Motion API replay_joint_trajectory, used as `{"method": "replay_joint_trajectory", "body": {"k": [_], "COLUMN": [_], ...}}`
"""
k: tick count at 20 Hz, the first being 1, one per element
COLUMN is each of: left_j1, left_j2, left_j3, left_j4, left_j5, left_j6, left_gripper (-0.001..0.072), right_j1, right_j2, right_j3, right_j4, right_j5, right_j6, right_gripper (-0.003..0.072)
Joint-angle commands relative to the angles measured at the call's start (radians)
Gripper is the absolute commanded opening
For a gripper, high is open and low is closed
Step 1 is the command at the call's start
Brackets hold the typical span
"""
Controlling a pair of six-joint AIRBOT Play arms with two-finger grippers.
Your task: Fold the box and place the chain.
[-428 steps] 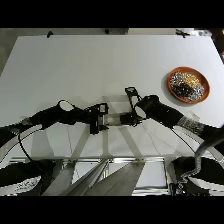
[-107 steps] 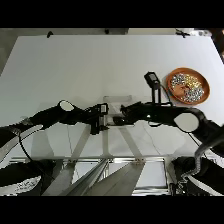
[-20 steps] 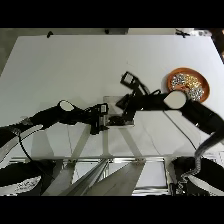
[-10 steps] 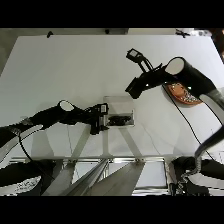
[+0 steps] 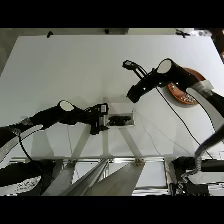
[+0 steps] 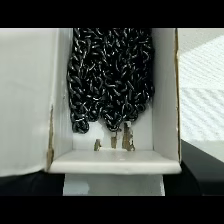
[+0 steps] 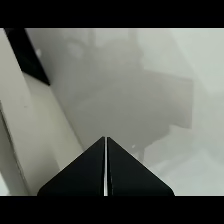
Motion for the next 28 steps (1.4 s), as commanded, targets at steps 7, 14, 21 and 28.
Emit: {"method": "replay_joint_trajectory", "body": {"k": [7, 14, 21, 28], "left_j1": [0.0, 0.0, 0.0, 0.0], "left_j2": [0.001, 0.001, 0.001, 0.001], "left_j3": [0.0, 0.0, 0.0, 0.0], "left_j4": [0.0, 0.0, 0.0, 0.0], "left_j5": [0.0, 0.0, 0.0, 0.0], "left_j6": [0.0, 0.0, 0.0, 0.0], "left_gripper": [0.0208, 0.0208, 0.0208, 0.0208], "right_j1": [0.092, 0.194, 0.33, 0.335], "right_j2": [0.043, 0.118, 0.118, 0.122], "right_j3": [0.002, 0.0, -0.026, -0.076], "right_j4": [0.03, -0.089, -0.3, -0.355], "right_j5": [0.124, 0.138, -0.015, -0.086], "right_j6": [-0.099, -0.134, -0.13, -0.047], "right_gripper": [0.0012, 0.0406, 0.0419, 0.0402]}}
